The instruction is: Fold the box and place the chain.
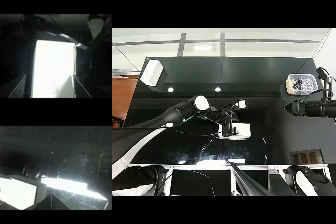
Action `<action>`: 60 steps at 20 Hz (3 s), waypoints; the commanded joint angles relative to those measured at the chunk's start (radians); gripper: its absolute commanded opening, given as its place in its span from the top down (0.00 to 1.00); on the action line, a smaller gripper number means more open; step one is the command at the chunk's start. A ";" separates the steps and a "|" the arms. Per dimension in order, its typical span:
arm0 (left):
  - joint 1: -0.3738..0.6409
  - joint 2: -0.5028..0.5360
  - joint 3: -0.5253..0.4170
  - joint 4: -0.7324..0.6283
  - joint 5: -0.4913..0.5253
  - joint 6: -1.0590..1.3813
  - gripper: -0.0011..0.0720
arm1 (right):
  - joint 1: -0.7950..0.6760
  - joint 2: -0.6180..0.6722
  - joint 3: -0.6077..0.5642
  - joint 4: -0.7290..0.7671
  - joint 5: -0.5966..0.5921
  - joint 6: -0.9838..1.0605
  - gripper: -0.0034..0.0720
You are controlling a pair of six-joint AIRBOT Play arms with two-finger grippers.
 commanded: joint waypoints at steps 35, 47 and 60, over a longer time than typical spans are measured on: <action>0.018 0.047 0.000 0.476 -0.074 -0.372 0.59 | 0.000 0.000 -0.002 -0.001 -0.006 0.001 0.94; 1.011 0.170 0.002 0.790 -0.213 -0.983 0.59 | 0.000 0.000 -0.002 0.000 -0.026 0.002 0.93; 1.184 -0.146 0.336 0.575 0.003 -0.788 0.59 | 0.000 0.000 -0.002 0.000 -0.075 0.047 0.93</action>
